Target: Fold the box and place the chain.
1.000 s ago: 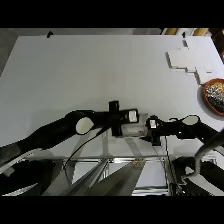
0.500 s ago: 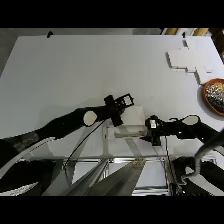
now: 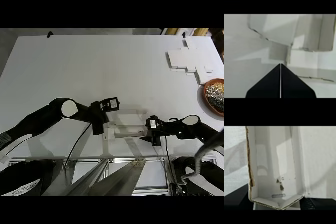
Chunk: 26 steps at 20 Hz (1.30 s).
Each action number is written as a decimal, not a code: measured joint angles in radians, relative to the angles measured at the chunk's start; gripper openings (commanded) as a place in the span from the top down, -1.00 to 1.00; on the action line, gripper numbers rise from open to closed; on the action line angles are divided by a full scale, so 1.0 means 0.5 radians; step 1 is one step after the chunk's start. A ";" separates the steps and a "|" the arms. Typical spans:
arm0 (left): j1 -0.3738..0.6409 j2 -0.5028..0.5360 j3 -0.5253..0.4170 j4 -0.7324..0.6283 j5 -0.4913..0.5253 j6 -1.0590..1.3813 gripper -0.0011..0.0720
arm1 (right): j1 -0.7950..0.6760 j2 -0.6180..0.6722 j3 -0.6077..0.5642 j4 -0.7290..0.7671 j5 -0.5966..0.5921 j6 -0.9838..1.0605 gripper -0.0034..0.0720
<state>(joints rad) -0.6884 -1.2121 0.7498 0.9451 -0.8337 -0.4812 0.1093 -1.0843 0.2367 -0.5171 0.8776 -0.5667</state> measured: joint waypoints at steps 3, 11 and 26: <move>0.009 -0.020 -0.025 -0.022 -0.079 0.045 0.95 | 0.000 0.000 0.000 0.000 0.000 0.000 0.18; -0.008 -0.059 -0.086 -0.018 -0.137 0.087 0.95 | 0.001 0.000 0.000 -0.010 0.011 -0.008 0.18; 0.052 0.258 -0.101 0.035 0.041 0.381 0.56 | -0.001 0.000 -0.002 0.005 -0.008 0.008 0.18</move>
<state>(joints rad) -0.6624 -1.0832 0.6991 0.9627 -0.8131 -0.2909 0.1089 -1.0843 0.2359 -0.5144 0.8738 -0.5629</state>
